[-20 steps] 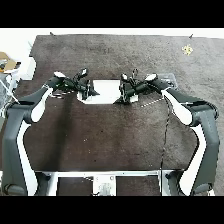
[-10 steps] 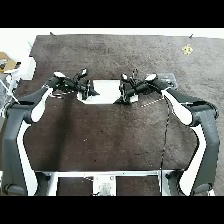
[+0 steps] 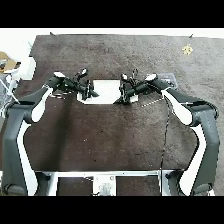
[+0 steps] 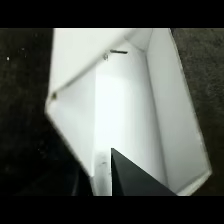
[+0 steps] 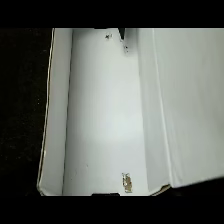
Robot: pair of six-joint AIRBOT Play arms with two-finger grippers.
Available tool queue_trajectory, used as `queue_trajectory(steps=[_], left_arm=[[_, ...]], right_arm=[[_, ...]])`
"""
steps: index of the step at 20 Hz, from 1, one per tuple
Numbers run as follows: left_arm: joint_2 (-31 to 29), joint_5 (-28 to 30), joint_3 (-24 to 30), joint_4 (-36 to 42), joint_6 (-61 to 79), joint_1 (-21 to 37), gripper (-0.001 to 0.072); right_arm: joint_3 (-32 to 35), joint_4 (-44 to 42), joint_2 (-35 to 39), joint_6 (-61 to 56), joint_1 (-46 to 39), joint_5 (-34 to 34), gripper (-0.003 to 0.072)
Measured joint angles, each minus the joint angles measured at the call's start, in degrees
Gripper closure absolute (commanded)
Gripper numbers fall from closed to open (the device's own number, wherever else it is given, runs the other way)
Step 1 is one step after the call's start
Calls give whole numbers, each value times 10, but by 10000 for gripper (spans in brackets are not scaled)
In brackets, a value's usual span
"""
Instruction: Fold the box and place the chain.
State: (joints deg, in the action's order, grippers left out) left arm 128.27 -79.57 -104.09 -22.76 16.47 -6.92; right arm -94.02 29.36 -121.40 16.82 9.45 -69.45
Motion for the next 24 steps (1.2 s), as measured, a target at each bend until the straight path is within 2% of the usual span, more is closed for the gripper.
queue_trajectory(steps=[1,2,5,9,10,12,17,20,24], left_arm=[[-4,-1,0,4,-4,5,250],[-8,-7,0,11,-12,11,180],[-24,-31,0,19,-55,37,181],[-48,-101,0,48,-123,70,183],[-52,-121,0,60,-139,74,286],[-56,-150,0,82,-171,76,686],[-60,-163,0,103,-207,45,697],[-61,-141,0,106,-215,21,697],[-61,-81,0,106,-221,3,697]], right_arm=[[0,0,0,0,0,0,259],[0,0,0,0,0,0,258],[0,0,0,0,0,0,258],[0,0,0,0,0,0,258],[0,0,0,0,0,0,259],[0,0,0,0,0,0,258],[0,0,0,1,0,0,259],[0,0,0,1,0,0,258],[0,0,0,1,0,0,259]])
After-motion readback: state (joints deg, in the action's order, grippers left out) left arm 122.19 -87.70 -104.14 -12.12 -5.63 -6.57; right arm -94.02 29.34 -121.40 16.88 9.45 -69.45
